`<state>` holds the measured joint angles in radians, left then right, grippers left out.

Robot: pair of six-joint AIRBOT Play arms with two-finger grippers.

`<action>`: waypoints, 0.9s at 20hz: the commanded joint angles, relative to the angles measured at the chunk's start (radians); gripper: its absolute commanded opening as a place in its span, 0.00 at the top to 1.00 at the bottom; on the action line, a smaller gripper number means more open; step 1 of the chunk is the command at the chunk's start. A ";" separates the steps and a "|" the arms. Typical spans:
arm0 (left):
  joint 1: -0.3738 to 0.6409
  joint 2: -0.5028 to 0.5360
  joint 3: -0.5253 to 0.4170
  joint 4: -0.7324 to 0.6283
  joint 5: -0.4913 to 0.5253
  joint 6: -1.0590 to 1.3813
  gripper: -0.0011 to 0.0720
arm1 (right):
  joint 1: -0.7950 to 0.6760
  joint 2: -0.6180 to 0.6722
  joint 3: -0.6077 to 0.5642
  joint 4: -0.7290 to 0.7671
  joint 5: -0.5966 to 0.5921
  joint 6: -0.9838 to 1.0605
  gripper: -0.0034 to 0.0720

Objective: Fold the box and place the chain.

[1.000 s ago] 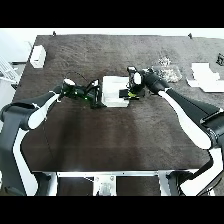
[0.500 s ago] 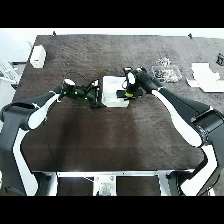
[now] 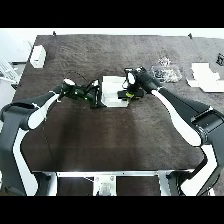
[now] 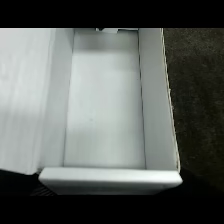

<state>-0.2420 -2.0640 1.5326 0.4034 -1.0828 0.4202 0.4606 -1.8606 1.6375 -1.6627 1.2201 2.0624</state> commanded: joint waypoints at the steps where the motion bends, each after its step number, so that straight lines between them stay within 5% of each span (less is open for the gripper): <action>1: 0.000 0.001 0.000 0.000 0.001 -0.001 0.67 | -0.001 0.021 0.001 0.005 -0.012 0.006 0.29; 12: 0.000 0.001 0.000 0.000 0.001 -0.002 0.67 | -0.015 0.208 0.027 0.005 -0.065 -0.143 0.29; 18: 0.000 0.001 0.000 0.000 0.001 -0.001 0.67 | -0.221 0.254 0.042 0.006 -0.168 -0.331 0.29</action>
<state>-0.2420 -2.0640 1.5326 0.4034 -1.0821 0.4187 0.3374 -1.6226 1.6749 -1.6569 1.0954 1.8336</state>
